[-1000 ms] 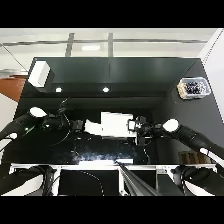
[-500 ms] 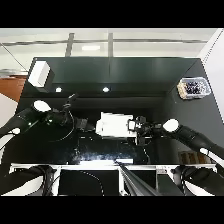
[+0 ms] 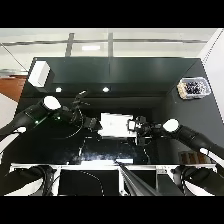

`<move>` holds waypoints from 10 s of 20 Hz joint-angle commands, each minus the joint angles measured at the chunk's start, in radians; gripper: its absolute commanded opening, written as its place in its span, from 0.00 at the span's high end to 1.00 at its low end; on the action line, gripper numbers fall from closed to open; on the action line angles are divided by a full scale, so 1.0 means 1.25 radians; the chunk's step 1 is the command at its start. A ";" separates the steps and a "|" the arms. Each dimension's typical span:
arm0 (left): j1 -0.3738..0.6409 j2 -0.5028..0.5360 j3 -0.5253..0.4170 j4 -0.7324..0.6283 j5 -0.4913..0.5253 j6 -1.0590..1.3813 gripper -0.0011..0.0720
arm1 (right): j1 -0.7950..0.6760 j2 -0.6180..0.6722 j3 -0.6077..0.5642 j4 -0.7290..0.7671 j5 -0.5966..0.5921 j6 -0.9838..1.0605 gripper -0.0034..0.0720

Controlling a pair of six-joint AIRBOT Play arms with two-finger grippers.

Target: Fold the box and place the chain.

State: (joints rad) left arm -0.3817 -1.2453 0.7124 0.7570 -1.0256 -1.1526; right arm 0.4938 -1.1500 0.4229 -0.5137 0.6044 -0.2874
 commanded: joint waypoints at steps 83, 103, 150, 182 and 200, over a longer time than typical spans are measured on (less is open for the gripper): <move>-0.404 -0.181 0.248 0.657 -0.007 -0.987 0.94 | 0.000 0.013 0.000 0.000 -0.001 0.066 0.01; -0.404 -0.181 0.248 0.647 -0.006 -0.987 0.94 | 0.000 0.126 0.000 -0.180 -0.003 0.189 0.49; -0.401 -0.181 0.248 0.641 -0.008 -0.987 0.94 | -0.535 0.073 -0.057 -0.208 0.383 1.176 0.89; -0.401 -0.181 0.248 0.638 -0.019 -0.987 0.94 | -0.026 -0.060 0.223 -0.305 0.267 1.422 0.31; -0.401 -0.181 0.248 0.639 -0.018 -0.987 0.94 | 0.220 -0.076 0.326 -0.749 0.351 2.046 0.54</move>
State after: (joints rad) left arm -0.8833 -1.4715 1.0225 1.5547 -1.0500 -2.3863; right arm 0.7471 -1.2407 0.8257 -1.4036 1.0107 2.1872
